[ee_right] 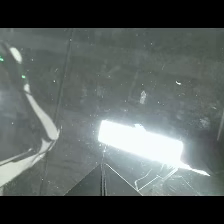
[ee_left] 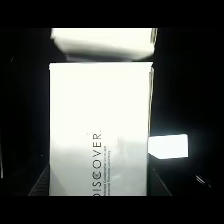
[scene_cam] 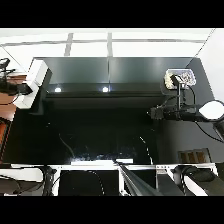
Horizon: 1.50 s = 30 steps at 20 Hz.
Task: Fold the box and place the chain.
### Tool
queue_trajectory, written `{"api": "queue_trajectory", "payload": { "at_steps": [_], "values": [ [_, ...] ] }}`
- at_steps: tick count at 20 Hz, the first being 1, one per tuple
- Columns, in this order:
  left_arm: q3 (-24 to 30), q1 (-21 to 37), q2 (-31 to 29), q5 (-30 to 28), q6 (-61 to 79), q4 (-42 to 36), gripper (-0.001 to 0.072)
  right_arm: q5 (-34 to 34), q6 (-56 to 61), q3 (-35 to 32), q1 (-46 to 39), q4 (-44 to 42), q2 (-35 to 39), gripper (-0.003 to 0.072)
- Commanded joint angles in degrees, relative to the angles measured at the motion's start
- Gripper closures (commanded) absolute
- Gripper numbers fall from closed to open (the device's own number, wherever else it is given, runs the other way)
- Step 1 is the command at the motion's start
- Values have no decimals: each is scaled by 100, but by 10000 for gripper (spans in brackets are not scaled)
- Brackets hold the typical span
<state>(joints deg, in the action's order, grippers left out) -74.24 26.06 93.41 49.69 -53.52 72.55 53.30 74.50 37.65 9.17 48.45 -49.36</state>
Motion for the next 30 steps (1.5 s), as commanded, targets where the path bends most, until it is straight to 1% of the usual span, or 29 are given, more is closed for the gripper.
{"api": "queue_trajectory", "payload": {
  "at_steps": [1, 2, 3, 6, 7, 8, 9, 10, 11, 12, 13, 14, 15, 16, 17, 18, 19, 20, 22, 23, 24, 25, 26, 27, 29, 30],
  "values": [
    [-254, -275, 433, -518, -131, 90, 200, 70, 44, 0, 0, -26, 4, 669],
    [-260, -289, 428, -564, -254, 92, 26, 122, 42, 0, 0, -33, 4, 669],
    [-326, -295, 411, -455, -280, 109, -9, 160, 39, 0, 0, -24, 4, 669],
    [-892, -299, 205, 389, -299, 251, -7, 146, 31, 2, 0, -48, 4, 669],
    [-1163, -299, 114, 737, -428, 153, -6, 122, 31, 17, 0, -387, 4, 669],
    [-1434, -299, 42, 1165, -505, 17, -6, 57, -103, 39, 4, -935, 17, 669],
    [-1759, -304, -11, 1694, -522, -140, -4, -46, -496, 79, 57, -1408, 26, 669],
    [-2041, -304, -52, 2177, -645, -343, 2, -131, -778, 144, 122, -1567, 26, 669],
    [-2297, -304, -98, 2680, -916, -557, 69, -149, -879, 256, 184, -1482, 26, 669],
    [-2446, -304, -155, 3049, -1294, -787, 275, -85, -881, 396, 212, -1279, 26, 669],
    [-2448, -304, -258, 3298, -1895, -1209, 577, -9, -881, 516, 227, -1099, 26, 669],
    [-2356, -332, -372, 3493, -2048, -1832, 687, 46, -881, 632, 238, -922, 26, 669],
    [-2194, -450, -546, 3587, -2015, -2411, 688, 48, -883, 699, 240, -804, 28, 669],
    [-1963, -658, -811, 3456, -1993, -2544, 689, 33, -898, 723, 238, -610, 28, 669],
    [-1576, -970, -1224, 3117, -1915, -2376, 689, 15, -907, 723, 243, -293, 26, 669],
    [-1003, -1357, -1764, 2570, -1801, -2133, 689, 4, -901, 721, 251, 140, 28, 669],
    [-319, -1753, -2334, 1939, -1576, -1978, 688, -22, -874, 721, 249, 514, 26, 669],
    [555, -2197, -2979, 1189, -1298, -1864, 688, -133, -844, 721, 249, 780, 26, 669],
    [2306, -2962, -4074, -289, -1228, -1521, 687, -481, -837, 721, 247, 1117, 22, 669],
    [3042, -3204, -4496, -826, -1272, -1373, 687, -651, -837, 719, 247, 1226, 17, 669],
    [3698, -3327, -4881, -1165, -1290, -1318, 687, -887, -828, 678, 247, 1384, 15, 669],
    [4151, -3340, -5167, -1290, -1294, -1325, 687, -1180, -570, 566, 214, 1517, 15, 670],
    [4476, -3335, -5399, -1300, -1292, -1311, 687, -1521, 50, 365, 114, 1672, 15, 675],
    [4649, -3324, -5552, -1305, -1292, -1300, 687, -1729, 544, 129, -31, 1834, 15, 675],
    [4728, -3320, -5698, -1309, -1287, -1296, 686, -1950, 728, -247, -282, 2131, 15, 670],
    [4717, -3314, -5742, -1327, -1287, -1300, 685, -1871, 728, -269, -369, 2341, 17, 668]
  ]
}}
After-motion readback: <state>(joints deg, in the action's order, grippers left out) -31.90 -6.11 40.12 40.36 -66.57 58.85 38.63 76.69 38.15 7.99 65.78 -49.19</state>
